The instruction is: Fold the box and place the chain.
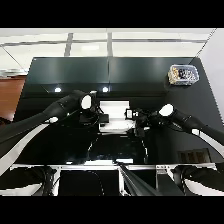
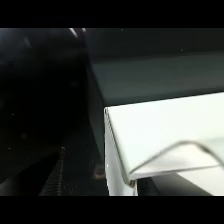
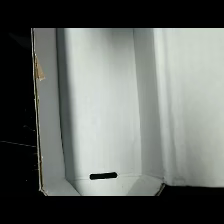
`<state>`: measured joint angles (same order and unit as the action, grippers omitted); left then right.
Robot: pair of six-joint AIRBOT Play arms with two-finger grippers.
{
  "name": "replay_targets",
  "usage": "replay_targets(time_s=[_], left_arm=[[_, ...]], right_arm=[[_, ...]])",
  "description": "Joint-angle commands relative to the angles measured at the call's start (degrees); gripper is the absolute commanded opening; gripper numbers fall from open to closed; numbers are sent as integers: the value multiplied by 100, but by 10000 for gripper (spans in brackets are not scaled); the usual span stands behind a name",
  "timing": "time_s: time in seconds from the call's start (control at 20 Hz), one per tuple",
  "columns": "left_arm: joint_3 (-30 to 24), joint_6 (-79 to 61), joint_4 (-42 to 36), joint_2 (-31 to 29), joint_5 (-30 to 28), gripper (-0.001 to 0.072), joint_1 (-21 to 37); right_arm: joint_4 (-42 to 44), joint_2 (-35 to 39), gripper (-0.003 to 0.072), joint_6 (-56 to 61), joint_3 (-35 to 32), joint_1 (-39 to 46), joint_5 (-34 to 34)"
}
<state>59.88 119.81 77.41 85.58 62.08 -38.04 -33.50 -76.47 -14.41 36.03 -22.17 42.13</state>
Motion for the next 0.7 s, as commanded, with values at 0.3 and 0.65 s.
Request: replay_targets(time_s=[0.3, 0.65], left_arm=[[341, 970, 702, 76, 260, 348, -367], [341, 1119, 737, 201, 155, 348, -597]], right_arm=[[2, -4, 487, 0, -4, -4, 2], [2, -4, 486, 0, -4, -4, 2]])
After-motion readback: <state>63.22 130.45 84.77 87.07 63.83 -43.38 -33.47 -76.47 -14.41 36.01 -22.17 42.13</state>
